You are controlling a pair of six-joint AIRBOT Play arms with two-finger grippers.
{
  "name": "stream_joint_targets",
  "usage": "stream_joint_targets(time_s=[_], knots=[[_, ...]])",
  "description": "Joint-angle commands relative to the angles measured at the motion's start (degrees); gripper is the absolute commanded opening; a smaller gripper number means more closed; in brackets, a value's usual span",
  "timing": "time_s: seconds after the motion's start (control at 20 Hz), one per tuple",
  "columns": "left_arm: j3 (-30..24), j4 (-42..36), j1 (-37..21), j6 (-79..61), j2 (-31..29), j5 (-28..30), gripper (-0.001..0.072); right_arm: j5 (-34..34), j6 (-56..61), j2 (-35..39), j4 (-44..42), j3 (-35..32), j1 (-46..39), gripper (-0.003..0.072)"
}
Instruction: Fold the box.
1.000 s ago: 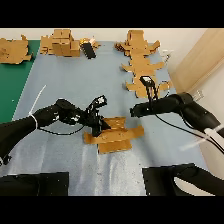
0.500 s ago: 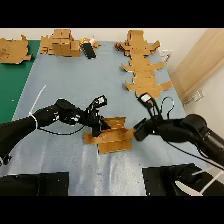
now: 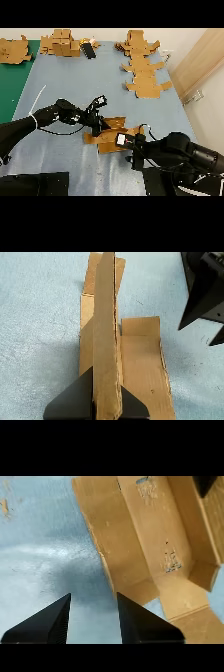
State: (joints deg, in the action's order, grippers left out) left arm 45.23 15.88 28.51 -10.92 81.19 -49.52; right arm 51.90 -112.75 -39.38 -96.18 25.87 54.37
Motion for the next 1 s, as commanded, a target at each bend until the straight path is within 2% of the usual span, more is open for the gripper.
stream_joint_targets(time_s=[0.0, 0.45, 0.95], knots=[[0.0, 0.0, 0.0, 0.0, 0.0, 0.0, 0.0014, -4.5, -2.4, -4.3, 5.4, -0.8, 1.7, 0.0466], [0.0, 0.0, 0.0, 0.0, 0.0, 0.0, 0.0013, -13.8, -4.7, -9.5, 11.0, -0.8, 1.7, 0.0466], [0.0, 0.0, 0.0, 0.0, 0.0, 0.0, 0.0013, -14.0, -3.9, -9.0, 12.4, -0.7, 1.7, 0.0466]])
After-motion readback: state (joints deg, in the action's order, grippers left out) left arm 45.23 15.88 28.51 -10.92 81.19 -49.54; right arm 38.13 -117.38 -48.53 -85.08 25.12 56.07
